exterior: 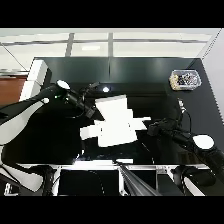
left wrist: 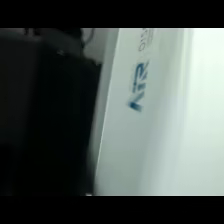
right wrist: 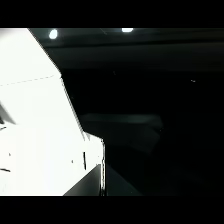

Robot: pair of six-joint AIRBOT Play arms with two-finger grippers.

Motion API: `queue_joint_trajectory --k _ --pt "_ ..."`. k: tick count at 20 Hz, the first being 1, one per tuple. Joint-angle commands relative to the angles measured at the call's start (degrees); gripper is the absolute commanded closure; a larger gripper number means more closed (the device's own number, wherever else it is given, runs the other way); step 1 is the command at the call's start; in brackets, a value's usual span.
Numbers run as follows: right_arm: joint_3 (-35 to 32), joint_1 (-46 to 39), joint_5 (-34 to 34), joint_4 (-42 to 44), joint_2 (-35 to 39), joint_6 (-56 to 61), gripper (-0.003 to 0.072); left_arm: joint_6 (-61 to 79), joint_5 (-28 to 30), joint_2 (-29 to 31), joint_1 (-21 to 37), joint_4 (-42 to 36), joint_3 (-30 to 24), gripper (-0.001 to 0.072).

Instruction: Fold the box and place the chain.

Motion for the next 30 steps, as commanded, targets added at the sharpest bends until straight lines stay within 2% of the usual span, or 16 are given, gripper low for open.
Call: queue_joint_trajectory --k 1,2,3,4,7,10,12,15,17,22,27,30 --pt "0.0 0.0 0.7 -1.6 0.0 1.2 0.0669 3.1 -2.1 -1.7 -0.3 1.4 1.9 0.0653" --pt "0.1 0.0 0.7 -2.1 0.0 1.3 0.049 3.4 -2.1 -1.7 -0.2 1.4 2.0 0.0679" --pt "0.8 -0.1 0.9 -3.3 0.0 1.4 0.0179 3.3 -2.0 -1.6 -0.1 1.9 2.2 0.0681" --pt "2.0 -0.1 1.1 -5.7 0.0 1.4 0.0002 3.0 -1.7 -1.3 0.0 2.3 2.3 0.0682" --pt "9.2 -0.1 6.1 -19.8 0.0 1.4 0.0004 1.6 1.9 3.0 -0.2 2.6 2.1 0.0684" --pt "16.2 -0.1 14.8 -32.4 0.0 1.2 0.0005 6.6 13.1 11.4 -1.4 -3.2 -4.4 0.0684" --pt "17.3 -0.1 16.3 -35.8 0.0 -2.6 0.0004 16.7 17.6 16.2 -3.5 -5.8 -9.8 0.0683" --pt "17.3 0.3 16.6 -35.5 0.0 -13.0 0.0006 25.6 22.3 19.5 -7.9 1.5 -12.5 0.0683" --pt "17.2 1.5 16.6 -35.6 -0.4 -18.5 0.0006 25.6 26.5 19.3 -10.6 4.7 -12.5 0.0683" --pt "17.2 8.0 16.7 -35.6 -4.7 -22.3 0.0006 28.3 36.5 17.6 -14.7 4.9 -12.5 0.0679" --pt "17.2 10.0 16.3 -36.7 -10.6 -25.9 0.0006 28.3 35.5 15.0 -14.7 4.9 -12.5 0.068" --pt "17.2 10.0 16.6 -42.4 -11.5 -25.8 0.0006 28.7 36.2 13.7 -14.6 5.4 -12.5 0.068"
